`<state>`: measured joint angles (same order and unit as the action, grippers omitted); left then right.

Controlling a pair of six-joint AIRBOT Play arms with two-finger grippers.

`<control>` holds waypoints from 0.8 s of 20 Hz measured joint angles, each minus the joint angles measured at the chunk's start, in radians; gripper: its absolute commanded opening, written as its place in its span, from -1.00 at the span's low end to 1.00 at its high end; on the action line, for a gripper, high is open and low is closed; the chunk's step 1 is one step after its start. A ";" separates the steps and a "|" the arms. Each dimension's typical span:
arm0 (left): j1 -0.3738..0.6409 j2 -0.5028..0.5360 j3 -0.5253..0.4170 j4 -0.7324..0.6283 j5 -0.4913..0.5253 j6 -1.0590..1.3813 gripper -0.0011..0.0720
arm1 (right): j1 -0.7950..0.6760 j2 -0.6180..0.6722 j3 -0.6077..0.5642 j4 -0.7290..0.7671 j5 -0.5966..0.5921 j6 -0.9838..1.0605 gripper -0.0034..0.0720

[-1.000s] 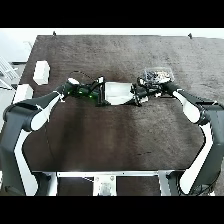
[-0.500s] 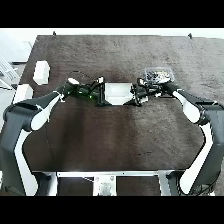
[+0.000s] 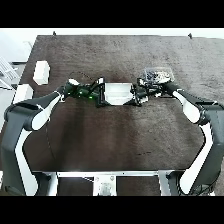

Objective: Fold the box and place the chain.

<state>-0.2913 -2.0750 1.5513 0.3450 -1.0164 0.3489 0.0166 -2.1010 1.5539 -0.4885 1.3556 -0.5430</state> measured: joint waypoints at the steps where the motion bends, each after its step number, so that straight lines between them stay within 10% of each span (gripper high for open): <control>1: 0.000 0.000 0.000 -0.001 0.000 0.000 0.75 | 0.000 0.000 0.000 0.000 0.000 0.000 0.36; 5: 0.000 -0.001 0.000 0.000 0.001 0.000 0.72 | 0.000 0.000 0.000 0.000 0.000 0.000 0.36; 9: 0.000 -0.001 0.000 0.007 -0.001 0.000 -0.07 | 0.000 0.000 0.000 0.002 -0.001 0.001 0.36; 16: 0.000 -0.001 0.000 0.014 0.003 0.000 -0.05 | 0.000 0.000 0.000 0.002 -0.001 0.001 0.36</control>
<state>-0.2913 -2.0762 1.5517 0.3588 -1.0138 0.3485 0.0166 -2.1010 1.5539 -0.4866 1.3544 -0.5423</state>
